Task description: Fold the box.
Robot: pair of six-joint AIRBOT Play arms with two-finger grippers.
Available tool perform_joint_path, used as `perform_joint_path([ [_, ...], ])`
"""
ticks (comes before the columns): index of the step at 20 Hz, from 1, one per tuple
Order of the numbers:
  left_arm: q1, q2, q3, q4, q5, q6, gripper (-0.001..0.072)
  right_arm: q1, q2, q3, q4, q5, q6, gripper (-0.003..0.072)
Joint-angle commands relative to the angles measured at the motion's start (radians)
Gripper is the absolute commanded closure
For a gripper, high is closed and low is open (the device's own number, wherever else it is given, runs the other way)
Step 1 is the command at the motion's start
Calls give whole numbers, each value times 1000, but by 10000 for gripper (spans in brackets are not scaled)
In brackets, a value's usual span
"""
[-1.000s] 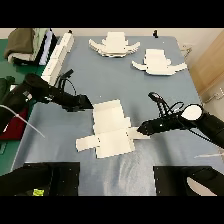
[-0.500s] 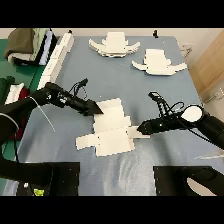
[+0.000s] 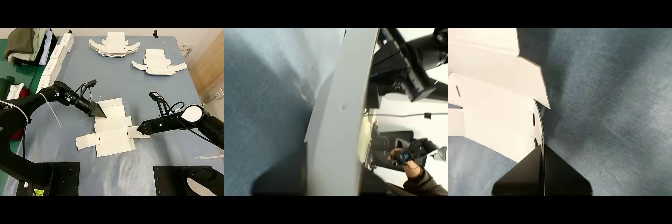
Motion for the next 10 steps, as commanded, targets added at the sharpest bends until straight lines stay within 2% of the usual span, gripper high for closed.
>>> perform_joint_path([
  [1, -2, -6, 6, 72, -25, 0, 618, 1, 1, 0, 0, 2, 1, 682],
  [2, -2, -7, 6, 75, -25, 6, 694, 1, 1, 0, 0, 1, 1, 682],
  [5, -2, -6, 6, 73, 6, 19, 693, 1, 1, 0, 0, 1, 1, 679],
  [6, -2, -6, 8, 71, 15, 23, 693, 1, 1, 0, 0, 1, 1, 610],
  [7, -2, -6, 13, 71, 17, 48, 694, 0, 1, 0, -2, -2, 3, 477],
  [8, -3, -5, 20, 71, 18, 66, 694, -4, 1, 3, -19, -4, 25, 399],
  [10, -10, -4, 43, 68, 25, 68, 695, -15, 3, 22, -119, -17, 127, 399],
])
